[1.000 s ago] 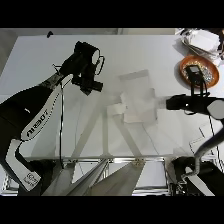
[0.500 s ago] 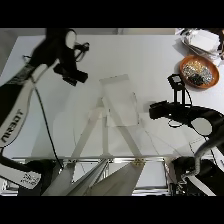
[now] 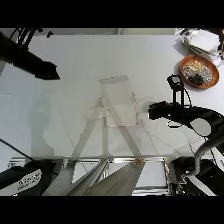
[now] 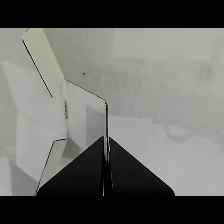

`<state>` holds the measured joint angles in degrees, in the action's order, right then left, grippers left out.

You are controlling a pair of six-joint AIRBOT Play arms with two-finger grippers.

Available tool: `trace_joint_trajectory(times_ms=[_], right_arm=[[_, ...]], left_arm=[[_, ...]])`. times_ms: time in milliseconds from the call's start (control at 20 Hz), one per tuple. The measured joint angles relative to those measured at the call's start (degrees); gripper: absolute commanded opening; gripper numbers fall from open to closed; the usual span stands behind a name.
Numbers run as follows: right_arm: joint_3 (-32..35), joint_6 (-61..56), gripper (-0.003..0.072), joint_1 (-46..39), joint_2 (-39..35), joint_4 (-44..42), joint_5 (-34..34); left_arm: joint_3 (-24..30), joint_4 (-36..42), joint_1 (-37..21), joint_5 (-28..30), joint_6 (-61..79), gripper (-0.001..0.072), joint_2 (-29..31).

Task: Fold the box and place the chain.

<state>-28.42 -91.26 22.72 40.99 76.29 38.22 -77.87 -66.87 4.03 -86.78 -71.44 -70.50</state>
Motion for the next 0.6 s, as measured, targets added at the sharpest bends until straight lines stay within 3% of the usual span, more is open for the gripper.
trace_joint_trajectory(times_ms=[200, 400, 450, 500, 550, 600], right_arm=[[0.0, 0.0, 0.0011, 0.0, 0.0, 0.0, 0.2], [0.0, 0.0, 0.0012, 0.0, 0.0, 0.0, 1.6], [0.0, 0.0, 0.0012, 0.0, 0.0, 0.0, 2.0], [0.0, 0.0, 0.0012, 0.0, 0.0, 0.0, 2.3], [0.0, 0.0, 0.0012, 0.0, 0.0, 0.0, 2.5], [0.0, 0.0, 0.0012, 0.0, 0.0, 0.0, 2.7]], left_arm=[[16.7, 2.0, -1.1, 7.5, 5.1, 0.0010, 8.0], [22.3, 4.1, -1.3, 12.0, 6.4, 0.0015, 9.9], [22.9, 5.5, -1.4, 13.2, 7.2, 0.0093, 10.1], [23.3, 7.0, -1.4, 14.4, 8.3, 0.0280, 10.3], [23.6, 9.0, -1.4, 15.4, 10.0, 0.0345, 10.3], [23.8, 11.6, -1.4, 16.3, 12.5, 0.0354, 10.1]])
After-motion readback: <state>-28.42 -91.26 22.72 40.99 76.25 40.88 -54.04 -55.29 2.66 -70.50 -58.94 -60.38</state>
